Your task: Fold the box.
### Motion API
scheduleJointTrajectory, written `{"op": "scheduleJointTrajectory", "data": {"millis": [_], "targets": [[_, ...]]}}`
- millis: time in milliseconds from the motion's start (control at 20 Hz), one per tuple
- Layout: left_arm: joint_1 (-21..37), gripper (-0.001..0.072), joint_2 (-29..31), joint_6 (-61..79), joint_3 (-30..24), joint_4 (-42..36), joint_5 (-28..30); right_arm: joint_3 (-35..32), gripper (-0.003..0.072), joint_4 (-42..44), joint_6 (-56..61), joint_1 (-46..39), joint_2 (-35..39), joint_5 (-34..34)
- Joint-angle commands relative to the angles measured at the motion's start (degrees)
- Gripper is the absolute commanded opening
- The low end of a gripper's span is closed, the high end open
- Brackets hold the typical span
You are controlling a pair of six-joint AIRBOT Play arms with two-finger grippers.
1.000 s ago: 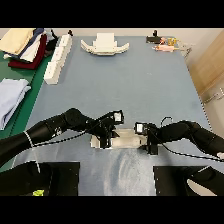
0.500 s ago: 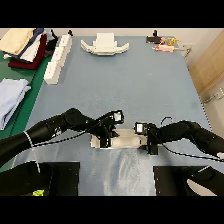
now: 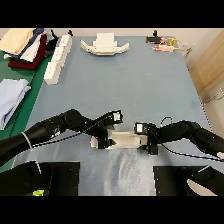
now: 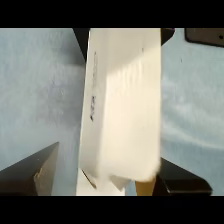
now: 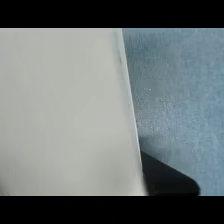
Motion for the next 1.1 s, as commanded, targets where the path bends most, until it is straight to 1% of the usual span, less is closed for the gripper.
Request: {"op": "scheduleJointTrajectory", "data": {"millis": [0,100,150,250,300,350,400,500,550,650,800,950,1050], "targets": [[0.0,0.0662,5.03,-22.12,0.2,15.12,-5.33,0.04,0.0504,-0.22,0.04,0.0,0.04,0.0],[0.0,0.0661,10.01,-35.82,0.2,22.91,-12.52,0.04,0.0504,-0.24,0.04,0.0,0.04,0.0],[0.0,0.0635,12.37,-42.29,0.2,24.41,-15.43,0.04,0.0504,-0.22,0.04,0.0,0.04,0.0],[-0.15,0.0019,16.37,-52.83,0.17,23.67,-20.28,0.04,0.0504,-0.22,0.04,0.0,0.04,0.0],[-0.59,0.0014,17.38,-55.3,0.17,21.33,-21.55,0.04,0.0504,-0.24,0.04,0.0,0.04,0.0],[-1.27,0.0014,17.42,-58.21,0.17,17.46,-21.53,0.02,0.0504,-0.24,0.04,0.0,0.04,0.0],[-2.25,0.0013,16.72,-60.0,0.17,13.29,-20.22,0.04,0.0504,-0.24,0.04,0.0,0.04,-0.02],[-4.0,0.0013,13.0,-60.89,0.48,3.17,-13.75,0.04,0.0504,-0.22,0.04,0.0,0.04,0.0],[-3.85,0.0013,10.4,-60.85,1.38,-1.75,-10.71,0.04,0.0504,-0.24,0.04,0.0,0.04,0.0],[-1.33,0.0013,4.22,-60.61,4.96,-8.28,-6.8,0.02,0.0504,-0.22,0.04,0.0,0.04,0.0],[3.87,0.0014,-3.13,-61.16,9.62,-9.14,-5.05,0.04,0.0504,-0.24,0.04,0.0,0.04,0.0],[7.85,0.0013,-8.57,-65.44,10.36,-9.16,-4.15,0.02,0.0504,-0.24,0.04,0.0,0.04,0.0],[8.24,0.0014,-11.76,-66.99,10.36,-9.14,-4.26,0.04,0.0504,-0.22,0.04,0.0,0.04,0.0]]}}
